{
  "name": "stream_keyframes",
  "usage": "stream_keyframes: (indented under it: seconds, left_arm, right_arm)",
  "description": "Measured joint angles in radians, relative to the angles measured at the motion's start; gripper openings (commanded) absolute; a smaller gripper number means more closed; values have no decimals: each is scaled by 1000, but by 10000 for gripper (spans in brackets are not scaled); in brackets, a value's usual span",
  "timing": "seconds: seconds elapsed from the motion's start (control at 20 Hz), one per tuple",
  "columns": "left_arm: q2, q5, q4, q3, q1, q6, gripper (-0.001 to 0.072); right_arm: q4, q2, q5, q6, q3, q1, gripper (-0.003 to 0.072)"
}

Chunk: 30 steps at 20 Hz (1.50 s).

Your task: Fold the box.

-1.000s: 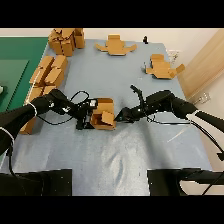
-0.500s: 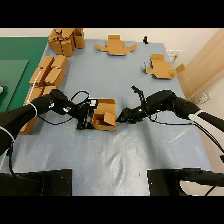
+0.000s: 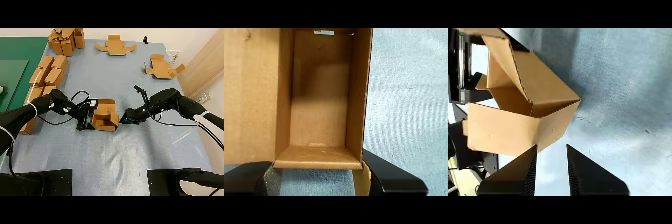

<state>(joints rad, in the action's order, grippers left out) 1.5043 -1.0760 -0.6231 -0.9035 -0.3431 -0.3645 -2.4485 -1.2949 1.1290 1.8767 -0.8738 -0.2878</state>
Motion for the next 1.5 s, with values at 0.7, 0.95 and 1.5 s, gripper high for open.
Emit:
stream_keyframes:
  seconds: [0.7,0.95,1.5]
  left_arm:
    - [0,0,-1,0,0,-1,110]
    - [0,3,-5,0,0,0,110]
    - [-1,-1,-1,0,0,16,109]
  right_arm:
    - [-70,-27,-94,9,-2,-65,455]
    - [18,-61,-159,-70,-48,-127,455]
    - [410,-102,-146,-553,-208,-273,455]
